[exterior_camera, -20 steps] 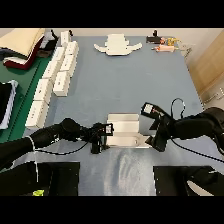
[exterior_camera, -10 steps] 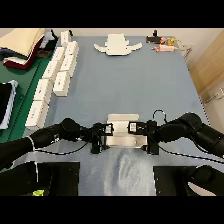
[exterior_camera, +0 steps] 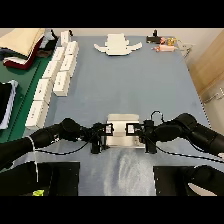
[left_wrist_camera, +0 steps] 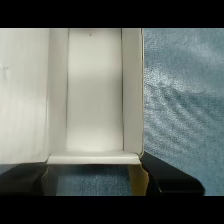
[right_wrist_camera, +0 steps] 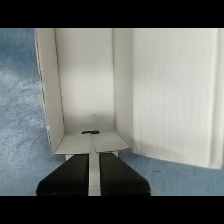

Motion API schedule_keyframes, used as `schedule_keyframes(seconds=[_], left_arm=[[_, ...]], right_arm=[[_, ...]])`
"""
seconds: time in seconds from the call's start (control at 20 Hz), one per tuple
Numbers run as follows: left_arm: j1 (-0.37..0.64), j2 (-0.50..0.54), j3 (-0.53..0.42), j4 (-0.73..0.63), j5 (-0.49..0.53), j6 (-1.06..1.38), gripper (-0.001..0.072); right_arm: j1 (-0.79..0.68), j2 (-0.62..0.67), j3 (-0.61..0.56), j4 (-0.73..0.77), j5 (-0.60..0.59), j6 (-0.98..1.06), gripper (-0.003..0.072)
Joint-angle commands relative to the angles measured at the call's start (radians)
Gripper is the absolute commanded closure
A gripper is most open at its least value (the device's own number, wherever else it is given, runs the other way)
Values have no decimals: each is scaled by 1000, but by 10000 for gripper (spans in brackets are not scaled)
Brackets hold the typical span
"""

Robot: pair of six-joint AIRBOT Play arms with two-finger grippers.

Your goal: Fold the box.

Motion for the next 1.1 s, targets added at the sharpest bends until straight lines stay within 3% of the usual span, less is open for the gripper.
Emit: schedule_keyframes(seconds=[0.0,0.45,0.5,0.55,0.9,0.95,1.05], left_arm=[[1,0,1,0,0,0,240],[1,0,1,0,0,0,240],[1,0,1,0,0,0,240],[1,0,1,0,0,0,240],[1,0,1,0,0,0,240],[1,0,1,0,0,0,240],[1,0,1,0,0,0,240]], right_arm=[[6,-1,0,46,5,-2,597],[8,-26,-1,107,52,-2,561],[8,-26,-1,112,58,-2,290],[8,-26,-1,119,60,-2,123],[8,-26,-1,119,62,-2,124],[8,-25,0,119,56,-1,165],[8,-21,4,102,-2,86,550]])
